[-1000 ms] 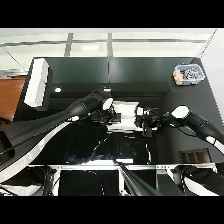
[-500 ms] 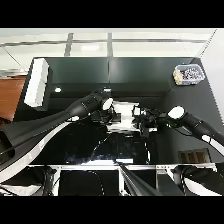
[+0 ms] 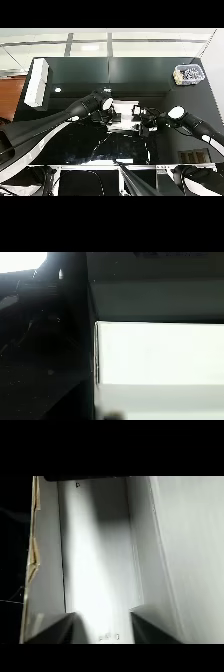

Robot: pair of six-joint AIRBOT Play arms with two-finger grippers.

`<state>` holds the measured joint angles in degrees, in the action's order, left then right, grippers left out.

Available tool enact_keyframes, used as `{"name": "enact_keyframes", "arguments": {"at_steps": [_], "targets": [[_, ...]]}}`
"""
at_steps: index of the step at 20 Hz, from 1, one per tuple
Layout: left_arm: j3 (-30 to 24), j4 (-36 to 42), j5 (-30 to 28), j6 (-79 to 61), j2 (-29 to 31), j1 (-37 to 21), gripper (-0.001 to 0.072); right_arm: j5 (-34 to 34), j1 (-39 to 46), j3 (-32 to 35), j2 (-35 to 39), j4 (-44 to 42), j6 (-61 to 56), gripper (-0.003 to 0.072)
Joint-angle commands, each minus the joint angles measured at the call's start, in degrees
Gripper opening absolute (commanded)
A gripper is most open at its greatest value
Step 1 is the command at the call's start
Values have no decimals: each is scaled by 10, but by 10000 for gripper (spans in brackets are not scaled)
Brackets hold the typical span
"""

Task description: Fold the box and place the chain.

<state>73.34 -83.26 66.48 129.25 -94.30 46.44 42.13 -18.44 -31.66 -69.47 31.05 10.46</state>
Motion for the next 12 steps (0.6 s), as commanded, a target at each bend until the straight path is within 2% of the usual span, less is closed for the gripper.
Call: {"name": "enact_keyframes", "arguments": {"at_steps": [1, 2, 3, 4, 7, 9, 10, 12], "targets": [[0, 0, 0, 0, 0, 0, 23, -2, 0, 0, 0, 0, -15, 520], [0, 0, 0, 0, 0, 0, 23, -2, 0, 0, 0, 1, -19, 474], [0, 0, 0, 0, 0, 0, 23, 0, 0, 0, 0, 1, -19, 346], [0, 0, 0, 0, 0, 0, 23, 3, 0, 0, 0, 5, -19, 11], [0, 0, 0, 0, 0, 0, 22, 21, 7, 0, 9, 10, -61, 11], [0, 0, 0, 0, 0, 0, 23, 39, 32, -1, 38, 22, -214, 11], [0, 0, 0, 0, -1, 0, 22, 54, 53, -5, 61, 60, -313, 11], [0, 0, 0, 0, -2, 0, 23, 137, 109, -26, 110, 128, -483, 11]]}}
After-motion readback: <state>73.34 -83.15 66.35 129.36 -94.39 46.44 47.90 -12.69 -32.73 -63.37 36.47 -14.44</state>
